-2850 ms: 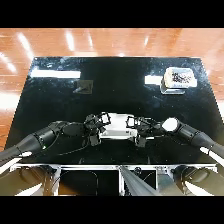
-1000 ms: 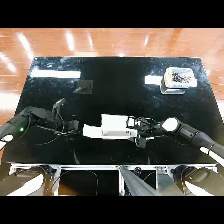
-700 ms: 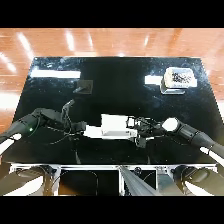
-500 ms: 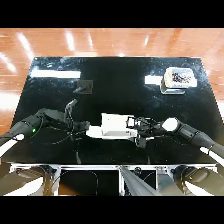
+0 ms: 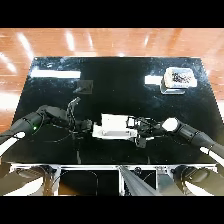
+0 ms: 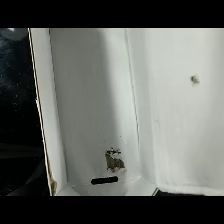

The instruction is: Fold the box and place the chain.

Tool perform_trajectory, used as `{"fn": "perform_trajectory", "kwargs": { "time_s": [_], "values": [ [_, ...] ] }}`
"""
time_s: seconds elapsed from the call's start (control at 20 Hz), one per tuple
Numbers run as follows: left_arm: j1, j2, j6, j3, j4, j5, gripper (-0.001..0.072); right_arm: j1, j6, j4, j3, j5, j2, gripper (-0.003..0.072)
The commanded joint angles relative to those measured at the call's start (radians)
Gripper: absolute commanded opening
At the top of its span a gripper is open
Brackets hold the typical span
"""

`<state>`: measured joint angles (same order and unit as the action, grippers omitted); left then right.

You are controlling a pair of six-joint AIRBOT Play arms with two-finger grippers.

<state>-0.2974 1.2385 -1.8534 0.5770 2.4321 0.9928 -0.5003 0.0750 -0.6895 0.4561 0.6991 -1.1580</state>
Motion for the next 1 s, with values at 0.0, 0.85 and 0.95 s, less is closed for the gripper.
{"fn": "perform_trajectory", "kwargs": {
  "time_s": [0.0, 0.85, 0.95],
  "values": [
    [-0.001, 0.000, -0.003, 0.054, 0.004, 0.059, 0.0355, -0.001, -0.001, 0.001, 0.000, 0.001, 0.000, 0.0508],
    [-0.123, 0.000, 0.025, 0.110, 0.019, 0.052, 0.0605, -0.001, -0.001, 0.001, 0.000, 0.005, 0.000, 0.0483],
    [-0.146, 0.000, 0.039, 0.110, 0.017, 0.019, 0.0604, -0.001, -0.001, 0.001, 0.000, 0.005, 0.000, 0.0483]
  ]
}}
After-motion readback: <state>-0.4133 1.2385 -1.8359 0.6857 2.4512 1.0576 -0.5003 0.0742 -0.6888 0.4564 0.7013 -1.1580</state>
